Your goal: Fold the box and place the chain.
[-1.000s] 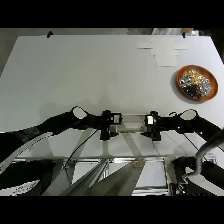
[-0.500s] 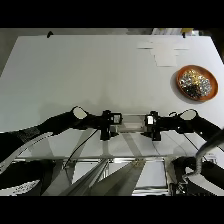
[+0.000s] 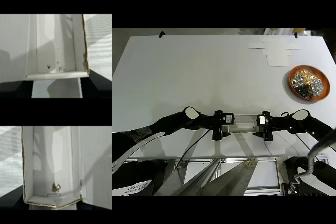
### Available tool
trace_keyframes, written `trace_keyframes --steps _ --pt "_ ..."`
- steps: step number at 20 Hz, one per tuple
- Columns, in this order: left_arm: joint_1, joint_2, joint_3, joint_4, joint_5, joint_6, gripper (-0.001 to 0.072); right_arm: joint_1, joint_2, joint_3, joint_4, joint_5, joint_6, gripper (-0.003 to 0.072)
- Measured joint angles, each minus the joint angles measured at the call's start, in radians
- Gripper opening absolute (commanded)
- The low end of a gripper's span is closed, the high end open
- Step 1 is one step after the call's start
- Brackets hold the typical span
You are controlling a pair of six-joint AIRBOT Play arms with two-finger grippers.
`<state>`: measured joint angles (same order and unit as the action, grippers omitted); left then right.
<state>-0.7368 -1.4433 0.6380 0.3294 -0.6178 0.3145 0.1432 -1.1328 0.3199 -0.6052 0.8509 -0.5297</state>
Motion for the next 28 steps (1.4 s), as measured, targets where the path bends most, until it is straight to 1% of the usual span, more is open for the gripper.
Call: trace_keyframes --steps 2,3,4,5,7,10,14,16,18,21,22,23,24,28 --pt "0.0 0.0 0.0 0.0 0.0 0.0 0.021 0.0 0.0 0.0 0.0 0.002 0.0 0.0393" --pt "0.0 0.0 0.0 0.0 0.0 0.0 0.021 0.0 0.0 0.0 0.0 0.005 0.0 0.047" --pt "0.0 0.0 0.0 0.0 0.0 0.0 0.021 0.0 0.0 0.0 0.0 0.006 0.001 0.06" --pt "0.0 0.0 0.0 0.0 0.002 0.001 0.021 0.0 0.0 0.0 -0.006 0.01 0.001 0.0692" --pt "0.0 0.0 0.0 0.0 0.003 0.001 0.021 0.0 0.0 0.0 -0.008 0.019 0.022 0.0692" --pt "0.0 -0.001 0.0 0.0 0.004 0.001 0.021 0.001 0.018 0.0 -0.032 0.022 0.105 0.0691" --pt "0.0 -0.001 0.0 -0.001 0.003 0.0 0.021 -0.034 0.095 -0.001 -0.143 0.046 0.261 0.0683" --pt "0.0 -0.001 0.0 -0.001 0.003 0.0 0.021 -0.062 0.145 -0.001 -0.173 0.063 0.317 0.0602" --pt "0.0 -0.001 0.0 -0.001 0.003 0.0 0.021 -0.1 0.204 -0.001 -0.224 0.088 0.362 0.0499" --pt "0.0 -0.001 0.0 0.0 0.002 0.0 0.021 -0.153 0.303 -0.001 -0.266 0.104 0.423 0.0494" --pt "0.0 -0.001 0.0 0.0 0.002 0.0 0.021 -0.163 0.333 -0.001 -0.264 0.108 0.435 0.0401" --pt "0.0 -0.001 0.0 0.0 0.002 0.0 0.021 -0.171 0.359 -0.001 -0.252 0.112 0.446 0.0166" --pt "0.0 -0.001 0.0 0.0 0.002 0.0 0.021 -0.175 0.385 -0.001 -0.23 0.119 0.452 0.0011" --pt "0.0 -0.001 0.0 0.0 0.001 0.0 0.021 -0.159 0.452 -0.001 -0.134 0.177 0.399 0.0014"
